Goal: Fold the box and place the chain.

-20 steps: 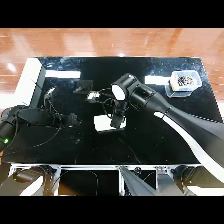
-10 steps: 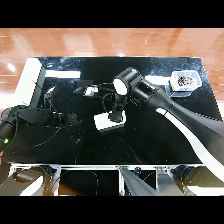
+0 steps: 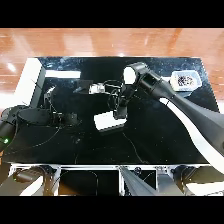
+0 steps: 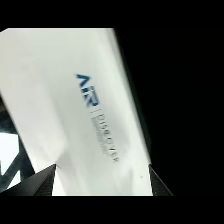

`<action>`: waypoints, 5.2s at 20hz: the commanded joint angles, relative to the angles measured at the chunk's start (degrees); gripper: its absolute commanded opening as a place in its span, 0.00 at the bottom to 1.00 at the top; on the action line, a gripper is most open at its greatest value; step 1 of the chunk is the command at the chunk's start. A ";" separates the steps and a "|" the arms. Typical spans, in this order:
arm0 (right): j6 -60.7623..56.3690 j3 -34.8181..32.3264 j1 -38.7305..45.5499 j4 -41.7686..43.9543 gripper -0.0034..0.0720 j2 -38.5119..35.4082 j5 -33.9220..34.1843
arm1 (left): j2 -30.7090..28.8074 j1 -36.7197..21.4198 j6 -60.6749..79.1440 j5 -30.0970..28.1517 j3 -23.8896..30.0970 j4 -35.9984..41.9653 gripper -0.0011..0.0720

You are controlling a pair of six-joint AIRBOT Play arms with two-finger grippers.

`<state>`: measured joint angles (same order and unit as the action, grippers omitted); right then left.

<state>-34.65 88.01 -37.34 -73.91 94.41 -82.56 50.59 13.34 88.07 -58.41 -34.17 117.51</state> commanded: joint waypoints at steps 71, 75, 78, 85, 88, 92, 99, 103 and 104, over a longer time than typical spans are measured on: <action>16.00 -4.79 -2.19 -1.55 0.38 -2.78 7.10 | 0.02 0.00 3.26 2.01 0.00 -1.53 0.65; 16.00 -4.76 -2.19 -1.57 0.35 -2.78 8.33 | 0.02 0.00 3.26 1.99 0.00 -1.53 0.65; 15.96 -4.46 -2.19 -1.57 0.35 -2.78 9.29 | 0.02 0.00 3.26 1.99 0.00 -1.53 0.65; 11.10 -2.73 -1.14 -7.10 0.98 -2.75 10.84 | 0.02 0.00 3.26 1.86 0.00 -1.55 0.65; 0.02 -2.71 3.23 -11.17 0.98 -2.75 17.07 | 0.02 0.00 3.23 1.88 0.00 -1.53 0.65; -9.68 -2.73 10.62 -9.01 0.46 -2.75 14.82 | 0.02 0.00 3.23 1.88 0.00 -1.53 0.65; -28.87 -2.73 16.74 11.37 0.10 4.66 12.83 | 0.02 0.00 3.23 2.16 0.00 -0.48 0.65; -33.46 -2.73 13.88 12.39 0.10 8.46 11.98 | 0.02 0.00 3.26 2.12 0.00 -0.48 0.65; -33.99 -2.73 13.49 12.55 0.10 8.94 11.85 | 0.02 0.00 3.26 2.14 0.00 -0.48 0.65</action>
<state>-63.75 85.25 -22.83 -63.37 101.12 -70.00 50.59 13.34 91.31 -56.36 -34.17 116.88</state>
